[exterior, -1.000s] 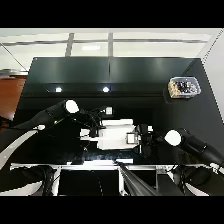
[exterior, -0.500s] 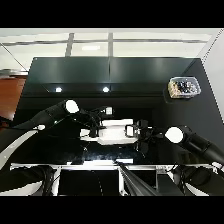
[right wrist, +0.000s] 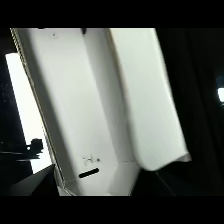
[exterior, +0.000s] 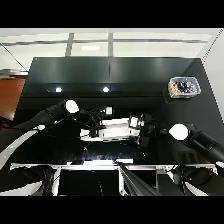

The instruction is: Fold the box and place the chain.

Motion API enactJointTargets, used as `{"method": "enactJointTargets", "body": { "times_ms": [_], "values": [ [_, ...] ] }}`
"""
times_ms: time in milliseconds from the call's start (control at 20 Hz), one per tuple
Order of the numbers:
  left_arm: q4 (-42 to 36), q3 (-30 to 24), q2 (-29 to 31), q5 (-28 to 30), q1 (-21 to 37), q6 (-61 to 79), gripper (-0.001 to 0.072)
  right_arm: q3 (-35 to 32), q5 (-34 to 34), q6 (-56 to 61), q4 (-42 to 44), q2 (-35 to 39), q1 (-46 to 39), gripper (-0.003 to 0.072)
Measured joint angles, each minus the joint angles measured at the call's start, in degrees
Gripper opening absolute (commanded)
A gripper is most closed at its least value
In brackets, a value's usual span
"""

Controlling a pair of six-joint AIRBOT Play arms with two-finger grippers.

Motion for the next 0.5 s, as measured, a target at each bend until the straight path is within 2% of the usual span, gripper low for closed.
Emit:
{"method": "enactJointTargets", "body": {
  "times_ms": [250, 500],
  "values": [
    [0.0, 0.0, 0.0, 0.0, 0.0, 0.0, 0.0033, 1.0, 0.6, -0.8, 0.7, -0.5, -1.1, 0.07],
    [0.0, 0.0, 0.0, -0.1, 0.0, 0.0, 0.0033, 1.2, 0.8, -8.5, 6.4, -3.4, -1.3, 0.07]
  ]
}}
